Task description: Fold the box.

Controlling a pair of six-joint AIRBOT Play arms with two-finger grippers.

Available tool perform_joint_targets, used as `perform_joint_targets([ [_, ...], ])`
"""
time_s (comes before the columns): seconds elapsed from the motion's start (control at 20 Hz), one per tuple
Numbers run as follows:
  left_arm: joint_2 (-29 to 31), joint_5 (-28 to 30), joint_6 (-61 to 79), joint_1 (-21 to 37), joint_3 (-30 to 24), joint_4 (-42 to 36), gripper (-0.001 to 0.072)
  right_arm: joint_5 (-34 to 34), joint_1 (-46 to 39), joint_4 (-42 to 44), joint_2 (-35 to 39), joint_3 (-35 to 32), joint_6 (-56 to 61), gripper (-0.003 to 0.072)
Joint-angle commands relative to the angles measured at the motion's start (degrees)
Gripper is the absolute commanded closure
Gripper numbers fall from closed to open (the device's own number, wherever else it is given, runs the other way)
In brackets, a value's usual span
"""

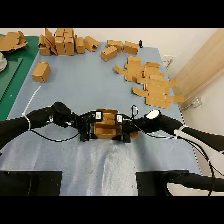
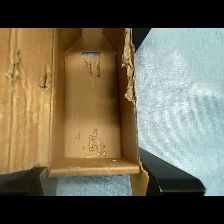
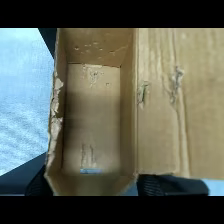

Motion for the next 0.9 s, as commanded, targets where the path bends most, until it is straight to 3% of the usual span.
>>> perform_joint_targets([
  [0.0, 0.0, -0.2, -0.1, 0.0, 0.1, 0.1, 0.0187, 2.3, -0.2, -0.9, 1.0, 0.1, 2.2, -0.0034],
  [0.3, 0.0, -0.2, -0.1, 0.0, 0.1, 0.0, 0.0187, 2.9, -5.4, -11.5, 8.6, 0.4, 12.9, -0.0034],
  [0.45, 0.0, -0.2, -0.1, 0.0, 0.1, 0.0, 0.0187, 7.4, -8.5, -14.3, 14.6, 0.4, 22.3, -0.0033],
  [0.65, 0.0, -0.2, -0.1, 0.0, 0.1, 0.0, 0.0187, 11.5, -8.9, -7.0, 22.4, 0.4, 39.9, -0.003],
  [0.85, 0.0, -0.2, -0.1, 0.0, 0.1, 0.0, 0.0187, 10.1, -8.9, 1.1, 24.0, 0.4, 69.9, -0.0005],
])
